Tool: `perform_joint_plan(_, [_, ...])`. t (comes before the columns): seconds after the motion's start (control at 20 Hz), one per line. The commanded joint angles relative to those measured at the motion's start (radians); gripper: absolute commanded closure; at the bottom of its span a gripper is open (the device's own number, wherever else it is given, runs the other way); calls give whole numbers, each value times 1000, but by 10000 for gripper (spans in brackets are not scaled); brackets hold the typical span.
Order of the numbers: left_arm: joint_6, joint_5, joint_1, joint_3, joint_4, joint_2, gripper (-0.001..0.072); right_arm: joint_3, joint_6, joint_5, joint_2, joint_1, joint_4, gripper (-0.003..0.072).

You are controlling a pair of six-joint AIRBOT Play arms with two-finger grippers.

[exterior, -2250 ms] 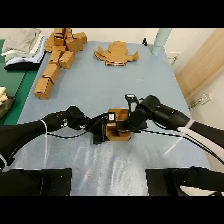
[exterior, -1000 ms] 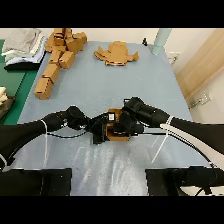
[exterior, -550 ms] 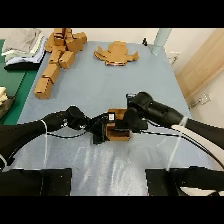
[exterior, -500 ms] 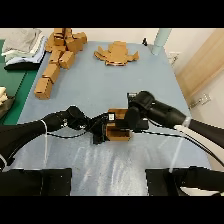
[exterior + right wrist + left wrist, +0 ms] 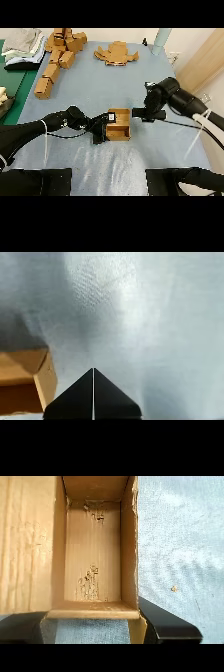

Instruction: Fold the box.

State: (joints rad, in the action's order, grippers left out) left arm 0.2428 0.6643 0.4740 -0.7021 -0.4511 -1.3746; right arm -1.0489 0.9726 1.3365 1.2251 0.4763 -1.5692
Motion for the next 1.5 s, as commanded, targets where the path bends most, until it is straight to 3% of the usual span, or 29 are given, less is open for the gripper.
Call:
perform_joint_plan(0.0, [1, 0, 0, 0, 0, 0, 186, -1, 419, -141, 89, -240, -473, 685])
perform_joint_plan(0.15, [1, 0, 0, 0, 0, 0, 186, -5, 643, -189, 185, -357, -769, 685])
perform_joint_plan(0.4, [1, 0, 0, 0, 0, 0, 187, -148, 778, -63, 399, -371, -883, 686])
perform_joint_plan(0.55, [1, 0, 0, 0, 0, 0, 186, -219, 837, -37, 450, -332, -899, 686])
perform_joint_plan(0.9, [1, 0, 0, 0, 0, 0, 186, -233, 1049, 122, 441, -238, -878, 685])
perform_joint_plan(1.1, [1, 0, 0, 0, 0, 0, 187, -199, 1121, 95, 355, -181, -859, 685])
perform_joint_plan(1.45, [1, 0, 0, 0, 0, 0, 186, 37, 1233, -58, 175, -167, -858, 685])
